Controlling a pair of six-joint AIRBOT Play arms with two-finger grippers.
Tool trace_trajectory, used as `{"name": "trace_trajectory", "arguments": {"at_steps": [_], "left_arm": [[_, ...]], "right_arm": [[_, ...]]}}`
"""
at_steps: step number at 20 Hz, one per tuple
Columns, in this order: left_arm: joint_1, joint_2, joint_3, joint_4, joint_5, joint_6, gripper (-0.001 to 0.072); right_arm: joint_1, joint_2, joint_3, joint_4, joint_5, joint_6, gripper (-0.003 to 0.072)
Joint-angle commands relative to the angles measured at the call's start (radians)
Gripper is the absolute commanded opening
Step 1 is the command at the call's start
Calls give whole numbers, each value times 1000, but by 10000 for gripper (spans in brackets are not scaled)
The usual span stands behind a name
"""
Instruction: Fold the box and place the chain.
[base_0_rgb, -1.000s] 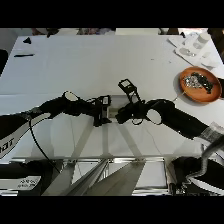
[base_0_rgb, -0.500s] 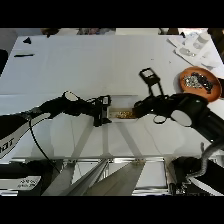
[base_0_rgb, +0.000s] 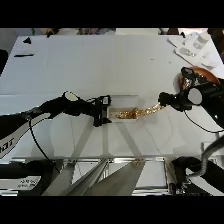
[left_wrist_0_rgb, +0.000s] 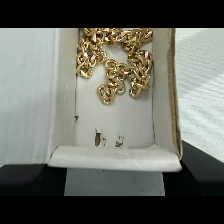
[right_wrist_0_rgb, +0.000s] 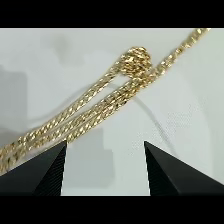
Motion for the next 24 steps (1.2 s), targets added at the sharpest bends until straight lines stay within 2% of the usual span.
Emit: {"name": "trace_trajectory", "arguments": {"at_steps": [1, 10, 12, 13, 15, 17, 20, 24], "left_arm": [[0, 1, 0, 0, 0, 0, 291], [0, 1, 0, 0, 0, 0, 291], [0, 1, 0, 0, 0, 0, 291], [0, 1, 0, 0, 0, 0, 291], [0, 1, 0, 0, 0, 0, 291], [0, 1, 0, 0, 0, 0, 291], [0, 1, 0, 0, 0, 0, 291], [0, 1, 0, 0, 0, 0, 291]], "right_arm": [[-19, -74, 1, -19, -35, 249, 534], [-20, -270, 2, -60, -171, 374, 531], [-20, -293, 2, -60, -199, 425, 510], [-20, -308, 2, -60, -213, 424, 476], [-19, -323, 2, -60, -213, 423, 167], [-19, -314, 2, -60, -226, 422, 10], [-19, -258, 2, -60, -229, 398, 9], [20, -123, 2, -89, -198, 257, 8]]}}
